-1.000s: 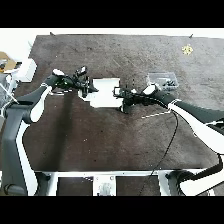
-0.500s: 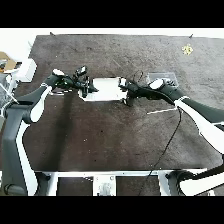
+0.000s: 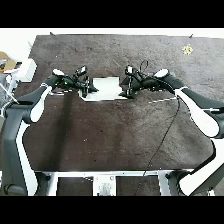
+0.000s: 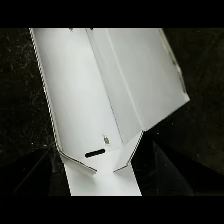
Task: Fold the box and place the chain.
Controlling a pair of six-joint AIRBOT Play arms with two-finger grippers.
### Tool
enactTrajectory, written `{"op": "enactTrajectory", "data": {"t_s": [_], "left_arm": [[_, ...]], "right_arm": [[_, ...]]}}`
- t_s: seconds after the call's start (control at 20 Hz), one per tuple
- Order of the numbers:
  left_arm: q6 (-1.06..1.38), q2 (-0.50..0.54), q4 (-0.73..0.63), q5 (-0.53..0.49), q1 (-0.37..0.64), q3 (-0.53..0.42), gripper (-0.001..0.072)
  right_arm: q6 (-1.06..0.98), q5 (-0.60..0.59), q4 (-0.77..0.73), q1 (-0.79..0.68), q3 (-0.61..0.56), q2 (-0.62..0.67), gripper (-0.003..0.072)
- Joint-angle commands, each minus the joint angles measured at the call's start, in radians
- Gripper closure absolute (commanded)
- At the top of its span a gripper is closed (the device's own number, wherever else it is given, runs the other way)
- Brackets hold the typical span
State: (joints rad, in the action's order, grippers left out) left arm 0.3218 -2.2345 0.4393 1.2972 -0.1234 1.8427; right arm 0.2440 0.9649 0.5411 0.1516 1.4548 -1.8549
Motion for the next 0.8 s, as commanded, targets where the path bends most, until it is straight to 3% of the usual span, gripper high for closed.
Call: {"op": "enactTrajectory", "data": {"t_s": [0.0,0.45,0.75], "left_arm": [[0.000,0.000,0.001,0.000,0.001,0.000,0.0700],[0.000,0.000,0.001,0.001,0.001,0.000,0.0700],[0.000,0.000,0.001,0.000,0.000,0.000,0.0700]], "right_arm": [[-0.025,0.100,-0.011,-0.010,0.095,-0.083,0.0001],[-0.024,0.220,-0.019,-0.003,0.237,-0.220,0.0003],[-0.024,0.225,-0.013,0.014,0.249,-0.263,0.0004]]}}
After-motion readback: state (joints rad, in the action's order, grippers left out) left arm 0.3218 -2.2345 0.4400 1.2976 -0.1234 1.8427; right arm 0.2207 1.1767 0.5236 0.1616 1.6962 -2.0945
